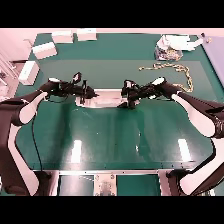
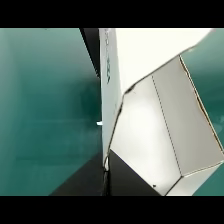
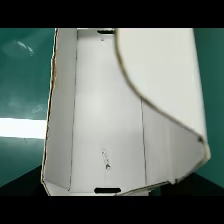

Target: Fold the box and place the chain.

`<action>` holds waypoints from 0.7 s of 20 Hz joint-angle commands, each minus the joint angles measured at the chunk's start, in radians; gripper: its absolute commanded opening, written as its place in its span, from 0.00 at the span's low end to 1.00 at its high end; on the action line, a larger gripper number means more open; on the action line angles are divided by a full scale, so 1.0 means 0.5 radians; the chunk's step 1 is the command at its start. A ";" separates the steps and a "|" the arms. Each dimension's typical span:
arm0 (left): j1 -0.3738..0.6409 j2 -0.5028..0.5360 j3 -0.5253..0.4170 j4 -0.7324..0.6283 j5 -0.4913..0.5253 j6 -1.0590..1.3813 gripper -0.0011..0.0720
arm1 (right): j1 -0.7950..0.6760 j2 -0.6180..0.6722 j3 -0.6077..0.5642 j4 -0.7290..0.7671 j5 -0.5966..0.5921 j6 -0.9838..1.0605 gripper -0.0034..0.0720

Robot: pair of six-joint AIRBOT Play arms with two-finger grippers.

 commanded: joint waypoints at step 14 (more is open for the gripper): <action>-0.001 -0.001 -0.001 0.001 0.002 -0.002 0.04 | 0.019 -0.133 0.154 -0.035 0.071 0.043 0.96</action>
